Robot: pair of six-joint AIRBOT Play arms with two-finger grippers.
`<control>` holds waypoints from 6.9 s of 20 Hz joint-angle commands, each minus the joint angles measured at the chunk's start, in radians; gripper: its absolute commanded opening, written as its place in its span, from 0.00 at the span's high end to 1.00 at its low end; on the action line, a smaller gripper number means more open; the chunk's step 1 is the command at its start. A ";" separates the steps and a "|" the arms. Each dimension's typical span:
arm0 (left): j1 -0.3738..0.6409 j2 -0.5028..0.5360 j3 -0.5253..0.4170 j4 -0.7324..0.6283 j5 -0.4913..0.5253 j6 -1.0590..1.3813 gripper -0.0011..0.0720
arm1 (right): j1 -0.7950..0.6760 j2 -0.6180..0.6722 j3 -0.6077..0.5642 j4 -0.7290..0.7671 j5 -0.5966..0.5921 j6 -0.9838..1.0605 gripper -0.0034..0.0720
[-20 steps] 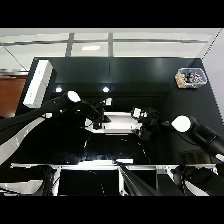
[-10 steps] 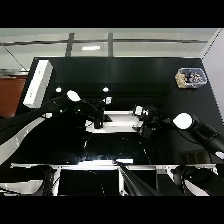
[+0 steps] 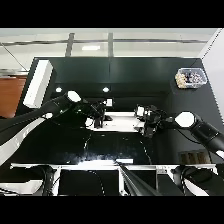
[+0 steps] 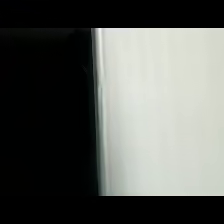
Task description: Fold the box and place the chain.
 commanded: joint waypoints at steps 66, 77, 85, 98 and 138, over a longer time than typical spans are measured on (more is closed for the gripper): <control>0.061 0.290 -0.241 -0.454 0.097 -0.364 0.95 | -0.001 -0.248 0.000 0.167 0.021 -0.284 0.37; 0.041 0.141 -0.239 -0.258 0.176 -0.340 0.95 | -0.001 -0.248 0.000 0.167 0.000 -0.284 0.37; 0.092 0.270 -0.147 0.003 0.089 -0.528 0.95 | -0.001 -0.248 0.000 0.167 -0.011 -0.284 0.37; 0.101 0.424 -0.300 0.190 0.063 -0.233 0.01 | -0.001 -0.248 0.000 0.167 -0.019 -0.284 0.37; -0.074 0.317 -0.268 0.295 0.211 -0.311 0.58 | -0.001 -0.248 0.000 0.167 -0.019 -0.284 0.37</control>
